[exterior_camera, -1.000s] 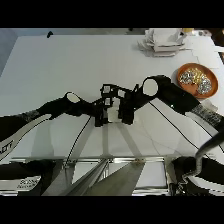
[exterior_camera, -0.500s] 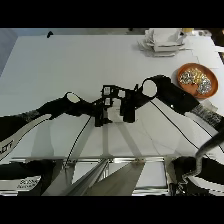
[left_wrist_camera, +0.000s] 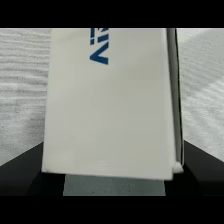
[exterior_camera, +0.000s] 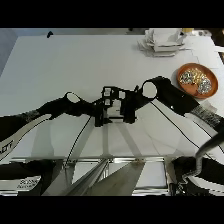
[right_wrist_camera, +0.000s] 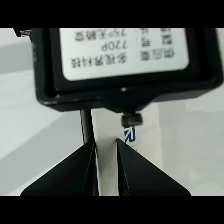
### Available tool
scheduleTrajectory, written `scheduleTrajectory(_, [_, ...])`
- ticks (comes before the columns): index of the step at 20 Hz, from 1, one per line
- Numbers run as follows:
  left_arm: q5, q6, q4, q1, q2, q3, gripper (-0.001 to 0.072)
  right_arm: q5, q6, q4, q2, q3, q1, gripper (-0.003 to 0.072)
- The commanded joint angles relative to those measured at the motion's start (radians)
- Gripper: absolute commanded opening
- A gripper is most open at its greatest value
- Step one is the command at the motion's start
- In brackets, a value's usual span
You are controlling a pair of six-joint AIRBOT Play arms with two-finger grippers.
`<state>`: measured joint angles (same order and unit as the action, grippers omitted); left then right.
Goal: Fold the box and place the chain.
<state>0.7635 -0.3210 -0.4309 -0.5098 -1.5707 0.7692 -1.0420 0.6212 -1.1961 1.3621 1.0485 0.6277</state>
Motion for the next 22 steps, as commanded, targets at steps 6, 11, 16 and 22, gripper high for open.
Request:
scheduleTrajectory(6, [0.0, 0.0, 0.0, 0.001, -0.001, 0.0, 0.0154, -0.012, 0.002, 0.021, -0.016, -0.027, 0.0, 0.0347])
scheduleTrajectory(11, [0.0, 0.0, 0.0, 0.001, -0.001, 0.0, 0.0154, -0.008, 0.002, 0.023, -0.06, -0.026, 0.0, 0.0341])
scheduleTrajectory(16, [0.0, 0.0, 0.0, 0.001, -0.001, 0.0, 0.0154, 0.013, 0.047, 0.023, -0.063, -0.027, -0.021, 0.0038])
scheduleTrajectory(22, [0.004, 0.0, 0.0, 0.001, -0.001, 0.0, 0.0154, 0.012, 0.055, 0.024, -0.063, -0.037, -0.044, 0.0023])
